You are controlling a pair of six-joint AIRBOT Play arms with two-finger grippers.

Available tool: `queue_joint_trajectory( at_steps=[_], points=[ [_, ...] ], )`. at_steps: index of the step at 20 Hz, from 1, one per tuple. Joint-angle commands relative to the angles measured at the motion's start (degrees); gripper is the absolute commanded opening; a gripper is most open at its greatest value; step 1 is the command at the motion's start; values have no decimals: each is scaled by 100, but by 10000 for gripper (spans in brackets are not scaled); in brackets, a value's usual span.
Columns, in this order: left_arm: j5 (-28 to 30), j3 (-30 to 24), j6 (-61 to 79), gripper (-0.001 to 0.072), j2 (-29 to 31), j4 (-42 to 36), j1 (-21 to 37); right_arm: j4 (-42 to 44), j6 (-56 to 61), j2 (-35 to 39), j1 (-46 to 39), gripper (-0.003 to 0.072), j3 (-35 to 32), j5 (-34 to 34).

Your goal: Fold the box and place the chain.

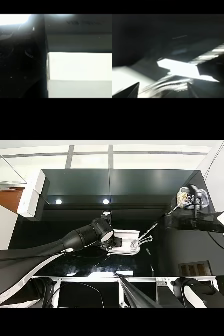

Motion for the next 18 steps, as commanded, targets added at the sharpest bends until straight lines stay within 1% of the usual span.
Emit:
queue_joint_trajectory(
  at_steps=[1,3,6,7,10,12,14,15,16,17,18],
  points=[
    [0,2,2,34,-4,-2,-4,-1373,1123,-251,-743,671,-363,-1687],
    [0,2,2,34,-4,-2,-4,-1390,1366,-844,-811,671,-367,-2404],
    [-7,2,2,34,-2,-7,-4,-1029,1829,-1648,-813,671,-308,-3528],
    [0,2,2,34,-4,-4,-4,-1023,1851,-1915,-813,671,-225,-3670],
    [-2,2,2,34,-4,-4,-4,-1014,1858,-2702,-826,671,247,-3718],
    [0,2,2,34,-4,-4,-4,-1005,2092,-3060,-828,671,614,-3711],
    [4,2,0,34,-4,-4,-4,-748,2103,-3346,-828,670,892,-3609],
    [4,2,0,34,-4,-4,-4,-614,2103,-3447,-828,644,962,-3556],
    [7,2,0,34,-4,-4,-4,-481,2100,-3486,-824,494,968,-3545],
    [7,2,2,33,-4,-4,-4,-481,2094,-3491,-822,403,968,-3534],
    [9,2,0,34,-4,-4,-4,-483,2039,-3491,-824,292,970,-3467]
  ],
)
